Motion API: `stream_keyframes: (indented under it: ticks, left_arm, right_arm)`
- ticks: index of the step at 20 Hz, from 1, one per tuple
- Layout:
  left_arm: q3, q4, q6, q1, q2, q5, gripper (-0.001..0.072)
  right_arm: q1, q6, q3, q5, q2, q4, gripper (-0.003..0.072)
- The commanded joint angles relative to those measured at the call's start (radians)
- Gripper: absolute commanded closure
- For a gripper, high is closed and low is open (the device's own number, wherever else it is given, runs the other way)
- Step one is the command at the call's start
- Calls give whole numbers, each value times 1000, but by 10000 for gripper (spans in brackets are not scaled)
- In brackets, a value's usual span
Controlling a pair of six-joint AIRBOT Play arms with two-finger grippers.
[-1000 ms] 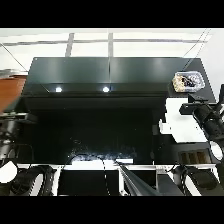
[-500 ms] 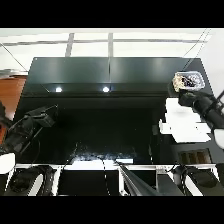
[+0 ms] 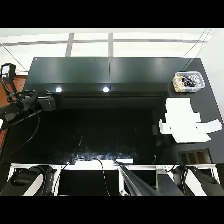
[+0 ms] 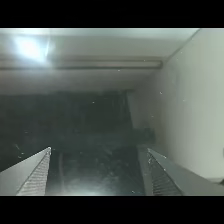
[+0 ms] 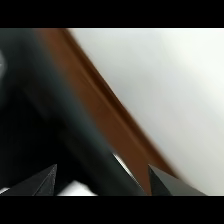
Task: Fold the box and place the chain.
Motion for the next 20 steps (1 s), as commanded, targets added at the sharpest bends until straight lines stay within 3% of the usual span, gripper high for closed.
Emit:
stream_keyframes:
  ticks: [1, 5, 8, 10, 13, 16, 20]
  left_arm:
    - [27, -15, -8, -1, -27, -60, 3]
    - [27, -16, -19, -1, -27, -75, 3]
    - [27, -19, -19, -1, -27, -77, 4]
    - [27, -19, -19, -1, -27, -77, 4]
    - [27, -20, -19, -1, -27, -78, 3]
    - [27, -28, -19, -1, -27, -79, 3]
    - [27, -41, -19, -1, -27, -79, 4]
  right_arm:
    - [-366, -201, 13, 56, -75, 338, -27]
    - [-686, -665, 13, 151, -233, 1006, -26]
    - [-788, -826, 68, 277, -418, 1258, -26]
    - [-787, -889, 159, 444, -575, 1285, -26]
    - [-725, -902, 313, 652, -777, 1186, -25]
    - [-631, -903, 402, 629, -856, 984, -25]
    - [-575, -924, 420, 669, -914, 985, -24]
